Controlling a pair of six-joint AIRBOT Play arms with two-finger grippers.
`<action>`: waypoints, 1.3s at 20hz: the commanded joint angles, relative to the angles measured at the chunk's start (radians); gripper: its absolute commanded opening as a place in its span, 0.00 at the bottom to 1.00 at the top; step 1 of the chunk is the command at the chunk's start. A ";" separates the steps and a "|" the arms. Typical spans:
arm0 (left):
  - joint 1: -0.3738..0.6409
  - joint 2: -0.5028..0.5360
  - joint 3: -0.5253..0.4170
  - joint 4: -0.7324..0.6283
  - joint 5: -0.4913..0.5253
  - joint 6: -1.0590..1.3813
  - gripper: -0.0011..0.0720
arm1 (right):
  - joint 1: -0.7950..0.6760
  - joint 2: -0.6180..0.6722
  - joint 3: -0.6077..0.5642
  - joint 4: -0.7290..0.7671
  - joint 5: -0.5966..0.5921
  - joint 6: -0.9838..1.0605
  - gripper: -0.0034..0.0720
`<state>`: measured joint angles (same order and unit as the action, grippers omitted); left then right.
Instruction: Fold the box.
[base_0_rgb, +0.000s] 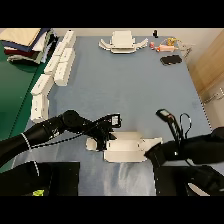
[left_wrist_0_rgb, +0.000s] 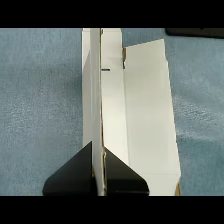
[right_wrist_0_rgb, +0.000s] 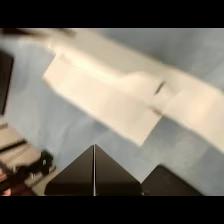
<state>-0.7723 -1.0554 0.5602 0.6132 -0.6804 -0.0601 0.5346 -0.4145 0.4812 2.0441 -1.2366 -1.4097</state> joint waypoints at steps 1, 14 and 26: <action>0.001 0.000 0.000 0.000 0.000 0.000 0.03 | 0.304 0.052 -0.001 -0.102 -0.030 0.084 0.07; 0.001 0.000 0.000 0.000 0.000 0.000 0.03 | 0.577 -0.520 0.000 -0.628 0.389 -0.176 0.85; 0.001 0.000 0.000 -0.005 -0.001 0.000 0.03 | 0.575 -0.391 0.062 -0.811 0.232 0.323 0.85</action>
<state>-0.7723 -1.0554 0.5602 0.6090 -0.6815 -0.0597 1.1103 -0.8371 0.5331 1.2755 -0.9581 -1.2022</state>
